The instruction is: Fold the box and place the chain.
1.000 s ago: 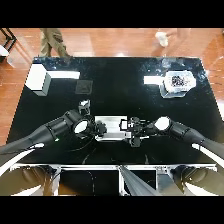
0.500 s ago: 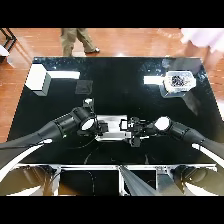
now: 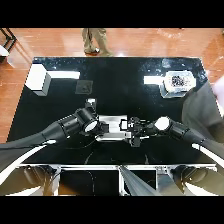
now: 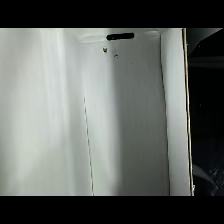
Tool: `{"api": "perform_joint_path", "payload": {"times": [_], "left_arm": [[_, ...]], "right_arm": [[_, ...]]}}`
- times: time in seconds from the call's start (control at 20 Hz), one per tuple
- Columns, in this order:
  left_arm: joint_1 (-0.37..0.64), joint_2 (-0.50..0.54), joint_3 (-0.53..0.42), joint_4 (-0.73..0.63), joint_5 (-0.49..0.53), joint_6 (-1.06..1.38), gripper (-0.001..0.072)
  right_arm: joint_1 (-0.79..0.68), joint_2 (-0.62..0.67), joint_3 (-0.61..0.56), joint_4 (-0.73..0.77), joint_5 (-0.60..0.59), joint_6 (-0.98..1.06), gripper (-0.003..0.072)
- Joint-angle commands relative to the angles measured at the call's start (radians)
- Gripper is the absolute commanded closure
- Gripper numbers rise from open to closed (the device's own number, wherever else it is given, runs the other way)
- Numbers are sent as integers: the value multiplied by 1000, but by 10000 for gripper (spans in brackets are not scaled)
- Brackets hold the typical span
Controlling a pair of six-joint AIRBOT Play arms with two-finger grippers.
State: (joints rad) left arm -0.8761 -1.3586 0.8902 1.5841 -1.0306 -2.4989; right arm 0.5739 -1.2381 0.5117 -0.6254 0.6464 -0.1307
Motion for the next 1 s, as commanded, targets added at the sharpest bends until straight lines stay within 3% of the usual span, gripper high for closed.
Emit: {"api": "perform_joint_path", "payload": {"times": [0.0, 0.1, 0.15, 0.2, 0.25, 0.45, 0.95], "left_arm": [[-2, -22, 16, 4, -3, 0, 320], [-2, -33, 33, 4, -3, 0, 320], [-2, -36, 38, 4, -4, 0, 351], [-2, -36, 40, 4, -4, 6, 443], [-2, -36, 40, 3, -5, 8, 467], [-2, -36, 40, 2, -50, 9, 467], [-2, -45, 40, 1, -50, 8, 467]], "right_arm": [[0, 0, 0, 0, 0, 0, 354], [0, 0, 0, 0, 0, 0, 354], [0, 0, 0, 0, 0, 0, 354], [0, 0, 0, 0, 0, 0, 354], [0, 0, 0, 0, 0, 0, 354], [0, 0, 0, 0, 0, 0, 354], [0, 0, 0, 0, 0, 0, 354]]}}
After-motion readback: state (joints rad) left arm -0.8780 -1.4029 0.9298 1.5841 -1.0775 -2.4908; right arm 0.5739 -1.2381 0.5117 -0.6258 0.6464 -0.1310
